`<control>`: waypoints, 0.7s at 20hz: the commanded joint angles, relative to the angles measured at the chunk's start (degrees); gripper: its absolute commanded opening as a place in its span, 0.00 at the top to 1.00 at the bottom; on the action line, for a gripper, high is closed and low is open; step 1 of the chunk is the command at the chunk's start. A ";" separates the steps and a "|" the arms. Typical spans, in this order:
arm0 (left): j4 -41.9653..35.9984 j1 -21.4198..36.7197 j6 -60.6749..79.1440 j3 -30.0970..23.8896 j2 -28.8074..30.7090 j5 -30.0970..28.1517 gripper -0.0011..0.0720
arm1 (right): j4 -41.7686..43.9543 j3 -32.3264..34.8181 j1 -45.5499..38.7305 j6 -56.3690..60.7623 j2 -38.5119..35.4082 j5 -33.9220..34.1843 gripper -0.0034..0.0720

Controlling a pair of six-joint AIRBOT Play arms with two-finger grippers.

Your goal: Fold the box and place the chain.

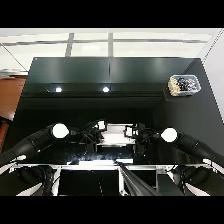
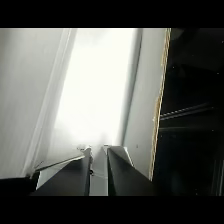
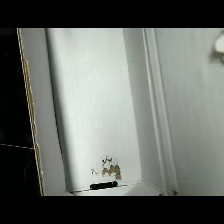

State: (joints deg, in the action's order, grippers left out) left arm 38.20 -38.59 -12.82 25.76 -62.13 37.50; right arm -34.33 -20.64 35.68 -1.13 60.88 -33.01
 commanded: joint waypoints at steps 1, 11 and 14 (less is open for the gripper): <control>-0.04 -0.39 0.00 -0.02 -0.46 -1.53 0.67 | 0.04 0.00 0.04 0.04 0.00 0.04 0.31; 0.57 -0.24 0.00 0.00 0.09 -0.87 0.67 | 0.04 0.00 0.04 0.04 0.00 0.04 0.31; 0.31 3.67 -1.20 0.00 4.31 1.38 0.95 | 0.04 0.00 0.04 0.04 0.00 0.04 0.31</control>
